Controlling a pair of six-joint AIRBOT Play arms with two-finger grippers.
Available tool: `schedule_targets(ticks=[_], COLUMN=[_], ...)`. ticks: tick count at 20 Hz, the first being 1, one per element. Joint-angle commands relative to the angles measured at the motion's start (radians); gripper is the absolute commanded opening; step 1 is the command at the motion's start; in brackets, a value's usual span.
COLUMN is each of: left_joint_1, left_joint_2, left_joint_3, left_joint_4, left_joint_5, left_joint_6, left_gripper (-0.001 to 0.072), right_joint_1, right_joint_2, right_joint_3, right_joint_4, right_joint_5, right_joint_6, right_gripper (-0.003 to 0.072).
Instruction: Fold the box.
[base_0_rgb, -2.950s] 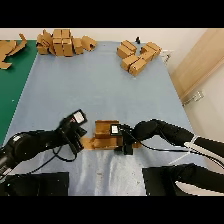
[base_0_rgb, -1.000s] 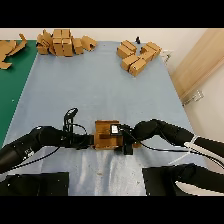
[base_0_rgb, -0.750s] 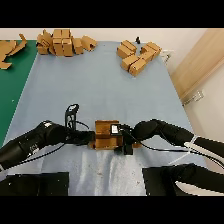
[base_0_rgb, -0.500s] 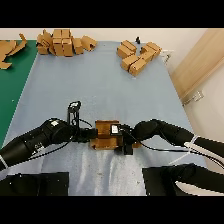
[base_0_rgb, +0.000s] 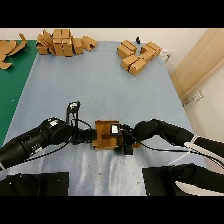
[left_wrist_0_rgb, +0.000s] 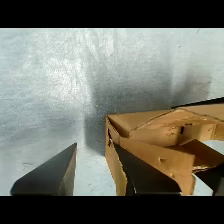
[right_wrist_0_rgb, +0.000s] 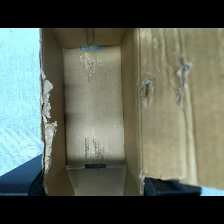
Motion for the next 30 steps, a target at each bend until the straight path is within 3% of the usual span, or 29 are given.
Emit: schedule_targets(ticks=[1, 5, 11, 14, 16, 17, 26, 30], left_joint_1=[-0.001, -0.002, -0.003, -0.007, -0.010, -0.009, -0.009, -0.009], left_joint_2=[0.011, 0.035, 0.040, 0.019, -0.016, -0.031, -0.040, -0.049], left_joint_3=[0.002, 0.024, 0.023, 0.023, 0.023, 0.023, 0.023, 0.023], left_joint_4=[0.003, -0.005, -0.138, -0.140, -0.148, -0.157, -0.200, -0.200], left_joint_5=[-0.058, -0.040, 0.011, -0.012, -0.037, -0.031, 0.125, 0.057], left_joint_6=[0.000, 0.004, 0.146, 0.214, 0.238, 0.238, 0.238, 0.193], left_gripper=[0.0354, 0.0354, 0.0355, 0.0357, 0.0428, 0.0429, 0.0424, 0.0424], right_joint_1=[0.001, 0.001, 0.001, 0.001, 0.001, 0.001, 0.001, 0.001], right_joint_2=[-0.001, -0.001, -0.001, -0.001, -0.001, -0.001, -0.001, -0.001], right_joint_3=[0.000, 0.000, 0.000, 0.000, 0.000, 0.000, 0.000, 0.000], right_joint_4=[0.000, 0.000, 0.000, 0.000, 0.000, 0.000, 0.000, 0.000], right_joint_5=[0.000, 0.000, 0.000, 0.000, 0.000, 0.000, 0.000, 0.000], right_joint_6=[0.000, 0.000, 0.000, 0.000, 0.000, 0.000, 0.000, 0.000], right_gripper=[0.0565, 0.0566, 0.0565, 0.0566, 0.0566, 0.0565, 0.0565, 0.0565])
